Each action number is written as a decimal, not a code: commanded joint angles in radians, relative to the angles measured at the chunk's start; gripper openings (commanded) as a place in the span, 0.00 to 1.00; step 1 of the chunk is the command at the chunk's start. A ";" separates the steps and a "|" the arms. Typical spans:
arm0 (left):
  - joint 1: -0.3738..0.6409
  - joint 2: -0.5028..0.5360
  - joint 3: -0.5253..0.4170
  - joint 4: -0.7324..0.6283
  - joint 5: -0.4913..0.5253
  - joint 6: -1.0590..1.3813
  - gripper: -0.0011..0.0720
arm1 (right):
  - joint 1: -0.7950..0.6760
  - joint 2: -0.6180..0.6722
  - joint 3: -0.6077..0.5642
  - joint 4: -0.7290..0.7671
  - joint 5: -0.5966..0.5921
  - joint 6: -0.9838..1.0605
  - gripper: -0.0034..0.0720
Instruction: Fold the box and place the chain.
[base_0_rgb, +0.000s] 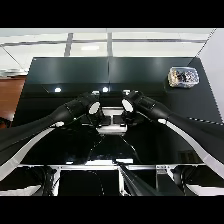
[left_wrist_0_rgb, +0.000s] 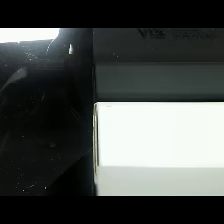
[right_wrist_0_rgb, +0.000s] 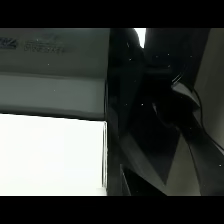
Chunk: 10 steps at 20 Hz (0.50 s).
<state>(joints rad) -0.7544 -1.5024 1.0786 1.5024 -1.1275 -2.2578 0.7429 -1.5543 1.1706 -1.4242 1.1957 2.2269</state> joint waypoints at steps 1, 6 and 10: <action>0.001 0.000 0.001 -0.001 0.000 0.000 0.05 | 0.001 -0.016 0.001 0.010 0.006 -0.002 0.39; 0.001 0.000 0.001 -0.001 0.000 -0.001 0.05 | 0.001 -0.034 0.001 0.017 0.000 -0.002 0.06; 0.001 0.000 0.001 -0.001 0.000 0.000 0.05 | 0.001 -0.031 0.001 0.010 -0.006 -0.002 0.07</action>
<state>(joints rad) -0.7544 -1.5028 1.0786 1.4994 -1.1290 -2.2604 0.7429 -1.5848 1.1721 -1.4067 1.1957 2.2269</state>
